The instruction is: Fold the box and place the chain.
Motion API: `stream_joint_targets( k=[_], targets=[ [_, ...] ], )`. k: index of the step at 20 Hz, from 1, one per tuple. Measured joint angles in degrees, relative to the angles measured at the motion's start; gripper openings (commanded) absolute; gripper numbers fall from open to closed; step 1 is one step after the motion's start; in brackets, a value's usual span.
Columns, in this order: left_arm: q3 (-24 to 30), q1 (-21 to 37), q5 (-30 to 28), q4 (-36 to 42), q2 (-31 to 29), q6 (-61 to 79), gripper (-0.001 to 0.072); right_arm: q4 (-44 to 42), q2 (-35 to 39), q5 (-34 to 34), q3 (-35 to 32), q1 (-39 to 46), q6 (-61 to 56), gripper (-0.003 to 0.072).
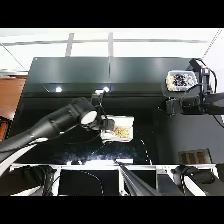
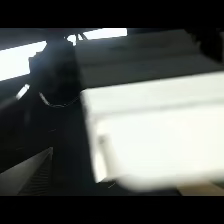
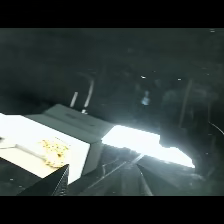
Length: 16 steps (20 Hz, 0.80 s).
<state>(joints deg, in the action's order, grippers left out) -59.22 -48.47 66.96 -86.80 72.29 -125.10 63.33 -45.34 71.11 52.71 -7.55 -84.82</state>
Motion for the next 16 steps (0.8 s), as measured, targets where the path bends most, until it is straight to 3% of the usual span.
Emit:
stream_joint_targets(
  k=[4, 6, 8, 10, 13, 16],
  targets=[
    [7.26, 8.52, 1.49, 6.10, -8.74, 19.47, 0.0631, 4.42, 0.31, 0.48, -0.74, 0.76, 0.04, 0.0475],
    [12.96, 16.11, -0.98, 17.18, -11.89, 35.12, 0.0638, 5.73, 0.39, -0.09, -1.18, 0.87, 0.07, 0.0475],
    [18.71, 23.93, -1.88, 31.54, -12.87, 54.90, 0.0719, 6.29, 0.39, -0.79, -1.42, 0.94, 0.07, 0.0476],
    [23.41, 29.62, -2.29, 41.90, -12.15, 75.52, 0.0719, 6.71, 0.39, -1.22, -1.60, 0.98, 0.04, 0.0475],
    [26.97, 32.57, -3.39, 49.33, -9.68, 104.28, 0.0718, 7.02, 0.39, -1.53, -1.68, 0.98, 0.04, 0.0476],
    [28.37, 31.28, -8.31, 52.54, -6.86, 125.35, 0.0712, 7.13, 0.39, -1.53, -1.70, 0.98, 0.02, 0.0475]
  ],
)
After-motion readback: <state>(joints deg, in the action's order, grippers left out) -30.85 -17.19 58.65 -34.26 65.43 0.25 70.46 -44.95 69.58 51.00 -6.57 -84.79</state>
